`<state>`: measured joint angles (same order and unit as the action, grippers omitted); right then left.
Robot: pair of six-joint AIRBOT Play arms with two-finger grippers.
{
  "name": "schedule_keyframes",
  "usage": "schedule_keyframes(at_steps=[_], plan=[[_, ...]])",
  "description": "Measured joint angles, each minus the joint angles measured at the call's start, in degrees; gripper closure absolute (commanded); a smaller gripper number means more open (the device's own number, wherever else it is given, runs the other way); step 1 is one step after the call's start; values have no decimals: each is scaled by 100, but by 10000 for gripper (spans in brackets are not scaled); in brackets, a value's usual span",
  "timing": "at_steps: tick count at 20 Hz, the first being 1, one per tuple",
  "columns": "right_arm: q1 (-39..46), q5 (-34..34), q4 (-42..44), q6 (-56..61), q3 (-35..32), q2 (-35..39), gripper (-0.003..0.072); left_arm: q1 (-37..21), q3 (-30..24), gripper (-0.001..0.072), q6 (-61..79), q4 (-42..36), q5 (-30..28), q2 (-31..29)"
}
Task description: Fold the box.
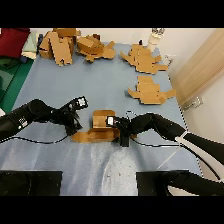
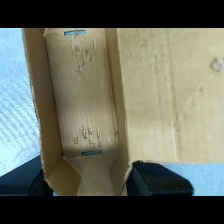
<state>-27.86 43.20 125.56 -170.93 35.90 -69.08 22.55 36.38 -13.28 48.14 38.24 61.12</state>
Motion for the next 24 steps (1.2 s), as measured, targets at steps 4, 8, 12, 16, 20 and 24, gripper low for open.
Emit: schedule_keyframes(at_steps=[4, 8, 12, 16, 20, 24], plan=[[0, 2, 2, 2, 0, 0, 92, 15, 0, 53, 254, -15, 337, 4], [0, 2, 0, 0, 0, 0, 92, 267, 0, 319, 802, -24, 992, -50], [0, 2, 0, 0, 0, 0, 92, 507, 0, 318, 994, 7, 1266, -107], [0, 2, 0, 2, 0, 0, 92, 579, 0, 318, 1058, 22, 1322, -111], [0, 2, 0, 2, 0, 0, 92, 603, 0, 297, 1075, 24, 1137, -107], [0, 0, 0, 2, 0, 0, 92, 603, 0, 82, 1078, -52, 1038, -24]])
